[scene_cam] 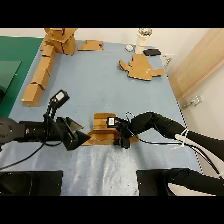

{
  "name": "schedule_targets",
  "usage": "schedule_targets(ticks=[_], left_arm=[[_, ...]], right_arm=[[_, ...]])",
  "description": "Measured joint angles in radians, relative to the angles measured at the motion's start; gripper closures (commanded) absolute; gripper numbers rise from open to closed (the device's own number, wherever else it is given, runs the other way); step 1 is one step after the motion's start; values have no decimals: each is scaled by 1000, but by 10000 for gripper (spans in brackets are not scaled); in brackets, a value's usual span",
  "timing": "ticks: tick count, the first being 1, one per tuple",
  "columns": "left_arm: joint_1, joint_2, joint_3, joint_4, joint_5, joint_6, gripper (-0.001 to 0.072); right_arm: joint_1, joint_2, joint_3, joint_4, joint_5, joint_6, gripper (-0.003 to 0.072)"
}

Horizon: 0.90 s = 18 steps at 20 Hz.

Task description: Fold the box.

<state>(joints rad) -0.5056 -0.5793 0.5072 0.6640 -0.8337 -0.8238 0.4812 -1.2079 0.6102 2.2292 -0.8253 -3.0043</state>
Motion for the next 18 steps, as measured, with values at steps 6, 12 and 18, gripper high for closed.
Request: schedule_targets(ticks=[6, 12, 18], left_arm=[[0, -64, -67, 60, 35, 369, 16], [2, -281, -80, -36, 126, 775, 17], [2, -413, -82, -191, 164, 1037, 18]], right_arm=[[0, 0, 0, -1, 0, 0, 285], [0, 0, 0, -6, 0, 0, 285], [0, 0, 0, -8, 0, 0, 285]])
